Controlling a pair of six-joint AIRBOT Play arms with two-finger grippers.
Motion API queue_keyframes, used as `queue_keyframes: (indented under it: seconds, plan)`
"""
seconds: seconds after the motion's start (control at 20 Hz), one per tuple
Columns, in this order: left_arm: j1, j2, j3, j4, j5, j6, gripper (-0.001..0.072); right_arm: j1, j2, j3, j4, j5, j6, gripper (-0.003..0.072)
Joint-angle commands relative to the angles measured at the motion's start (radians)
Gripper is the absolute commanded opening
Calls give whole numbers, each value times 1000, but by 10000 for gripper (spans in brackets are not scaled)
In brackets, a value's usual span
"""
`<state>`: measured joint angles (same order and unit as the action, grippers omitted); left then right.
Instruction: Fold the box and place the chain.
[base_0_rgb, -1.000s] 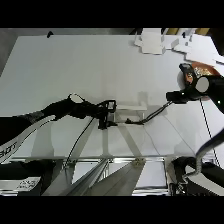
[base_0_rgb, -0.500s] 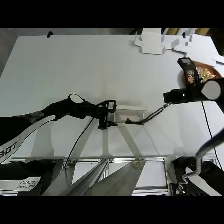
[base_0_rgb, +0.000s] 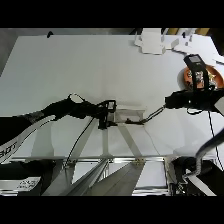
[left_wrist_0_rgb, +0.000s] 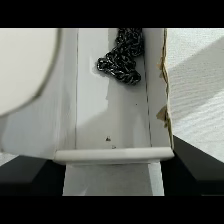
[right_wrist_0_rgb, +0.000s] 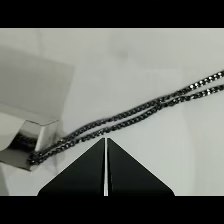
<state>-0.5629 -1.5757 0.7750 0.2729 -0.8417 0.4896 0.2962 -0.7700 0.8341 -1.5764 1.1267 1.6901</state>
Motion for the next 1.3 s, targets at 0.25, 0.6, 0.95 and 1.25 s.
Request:
queue_keyframes:
  seconds: [0.25,0.6,0.95,1.25]
  plan:
    - [0,0,0,0,0,0,153,-69,-240,-18,-147,-72,116,199]
    - [0,0,0,0,0,0,154,-219,-437,-18,-110,-168,85,321]
    - [0,0,0,0,0,0,154,-219,-536,-18,-90,-223,85,312]
    - [0,0,0,0,0,0,154,-219,-553,-18,-90,-204,85,273]
